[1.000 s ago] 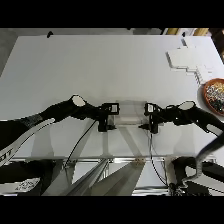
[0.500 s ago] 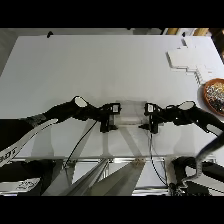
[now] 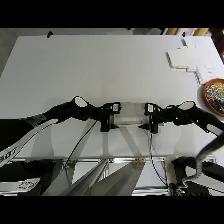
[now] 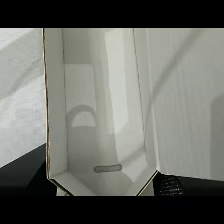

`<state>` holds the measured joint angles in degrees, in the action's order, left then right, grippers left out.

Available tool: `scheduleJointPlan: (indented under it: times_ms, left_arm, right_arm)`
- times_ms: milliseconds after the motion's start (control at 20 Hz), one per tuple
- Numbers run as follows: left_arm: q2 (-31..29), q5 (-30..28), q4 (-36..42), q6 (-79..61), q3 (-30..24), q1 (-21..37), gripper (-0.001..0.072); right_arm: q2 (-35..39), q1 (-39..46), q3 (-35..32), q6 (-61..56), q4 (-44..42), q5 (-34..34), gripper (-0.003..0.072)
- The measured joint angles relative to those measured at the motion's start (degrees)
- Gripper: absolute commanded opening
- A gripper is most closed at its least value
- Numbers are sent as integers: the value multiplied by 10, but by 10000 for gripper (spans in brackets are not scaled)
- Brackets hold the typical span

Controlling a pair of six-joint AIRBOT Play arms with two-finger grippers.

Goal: Fold the box and place the chain.

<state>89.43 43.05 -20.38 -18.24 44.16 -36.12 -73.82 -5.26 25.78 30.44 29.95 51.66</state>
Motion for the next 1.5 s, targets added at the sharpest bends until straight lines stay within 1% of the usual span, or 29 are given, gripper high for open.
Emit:
scheduleJointPlan:
  times_ms: [1050, 1100, 1150, 1200, 1250, 1350, 1500]
  left_arm:
    - [0, -6, 0, 3, 0, 0, 288]
    - [0, -6, 1, 3, 0, 0, 288]
    - [0, -6, 1, 2, 0, 0, 288]
    - [0, -8, 2, 3, 0, 0, 288]
    - [0, -12, 3, 4, 0, 0, 288]
    - [0, -10, 3, 4, 0, 0, 288]
    - [0, -9, 2, 4, 0, 0, 288]
  right_arm:
    - [0, 0, 0, 1, -2, -2, 438]
    - [0, 0, 0, 2, -4, -3, 476]
    - [0, 0, 0, 2, -4, -4, 597]
    - [2, 0, 0, 0, -2, -8, 688]
    - [6, 0, 0, -7, 3, -12, 702]
    - [22, 0, 0, -41, 23, -13, 702]
    - [63, 0, 0, -117, 100, -20, 698]
